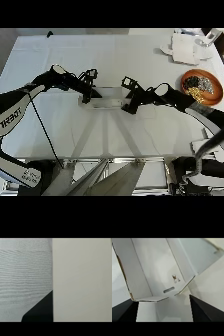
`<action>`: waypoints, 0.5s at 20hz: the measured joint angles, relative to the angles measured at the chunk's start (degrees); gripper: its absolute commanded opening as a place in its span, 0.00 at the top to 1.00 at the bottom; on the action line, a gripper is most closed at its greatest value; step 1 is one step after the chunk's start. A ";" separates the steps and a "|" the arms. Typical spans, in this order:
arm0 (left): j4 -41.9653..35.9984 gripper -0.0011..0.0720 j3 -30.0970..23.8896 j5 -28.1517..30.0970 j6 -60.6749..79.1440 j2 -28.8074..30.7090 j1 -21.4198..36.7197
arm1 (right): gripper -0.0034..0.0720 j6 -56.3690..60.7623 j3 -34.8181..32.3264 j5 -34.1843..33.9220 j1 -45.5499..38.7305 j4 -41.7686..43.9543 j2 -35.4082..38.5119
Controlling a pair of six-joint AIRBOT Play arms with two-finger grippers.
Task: Fold the box and place the chain.
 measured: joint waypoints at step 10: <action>-0.07 0.97 0.00 0.15 -0.02 0.00 0.02 | 0.04 4.72 10.12 6.49 -0.52 -9.29 -5.66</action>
